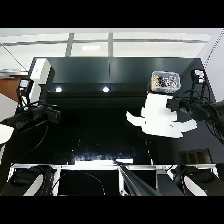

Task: Fold the box and place the chain.

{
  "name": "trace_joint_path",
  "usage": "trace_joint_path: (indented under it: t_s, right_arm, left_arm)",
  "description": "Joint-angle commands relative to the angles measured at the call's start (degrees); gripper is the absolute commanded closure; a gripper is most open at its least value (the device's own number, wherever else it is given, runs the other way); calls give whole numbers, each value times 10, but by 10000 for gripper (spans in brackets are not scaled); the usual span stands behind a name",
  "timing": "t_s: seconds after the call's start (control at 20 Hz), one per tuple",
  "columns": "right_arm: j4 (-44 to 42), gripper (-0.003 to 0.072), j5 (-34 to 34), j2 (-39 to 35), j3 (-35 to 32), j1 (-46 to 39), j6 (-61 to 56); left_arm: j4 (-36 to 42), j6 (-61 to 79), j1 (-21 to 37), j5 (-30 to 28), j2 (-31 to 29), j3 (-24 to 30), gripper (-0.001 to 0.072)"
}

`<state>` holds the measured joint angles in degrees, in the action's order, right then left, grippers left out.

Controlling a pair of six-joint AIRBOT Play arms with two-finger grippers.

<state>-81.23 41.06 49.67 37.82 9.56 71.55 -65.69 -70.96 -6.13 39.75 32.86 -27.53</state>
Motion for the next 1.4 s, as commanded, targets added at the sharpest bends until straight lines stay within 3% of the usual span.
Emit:
trace_joint_path:
  t_s: [0.0,0.15,0.3,0.4,0.5,0.65,0.75,0.85,1.0,1.1,1.15,1.25,1.3,1.35]
  right_arm:
    - [-3,-5,42,-1,1,0,-1]
    - [51,-4,157,-1,45,-22,32]
    - [87,-4,217,0,75,-161,32]
    - [-5,-3,236,11,75,-285,56]
    - [-132,-3,244,40,74,-385,163]
    - [-314,-3,276,118,75,-503,323]
    - [-420,-2,336,180,75,-550,415]
    - [-430,-3,375,242,75,-549,440]
    - [-429,18,352,294,75,-518,464]
    - [-426,228,322,299,76,-509,468]
    - [-427,386,323,299,81,-509,477]
    - [-422,515,345,299,96,-509,493]
    - [-423,660,362,299,105,-509,510]
    - [-425,662,382,299,115,-508,520]
  left_arm:
    - [19,-2,-2,-76,0,0,15]
    - [19,-2,-2,-80,0,0,9]
    - [22,-2,-2,-75,0,0,10]
    - [26,-2,-2,-75,0,0,10]
    - [33,-2,-2,-75,0,0,9]
    - [34,-2,-2,-75,0,0,10]
    - [37,-2,-2,-75,0,0,10]
    - [47,-2,-2,-75,0,0,10]
    - [51,-2,-2,-70,0,0,10]
    - [51,-2,-2,-57,0,0,10]
    - [51,-2,-2,-51,0,0,10]
    - [51,-2,-2,-46,0,0,10]
    - [51,-2,-2,-46,0,0,10]
    - [51,-2,-2,-46,0,0,10]
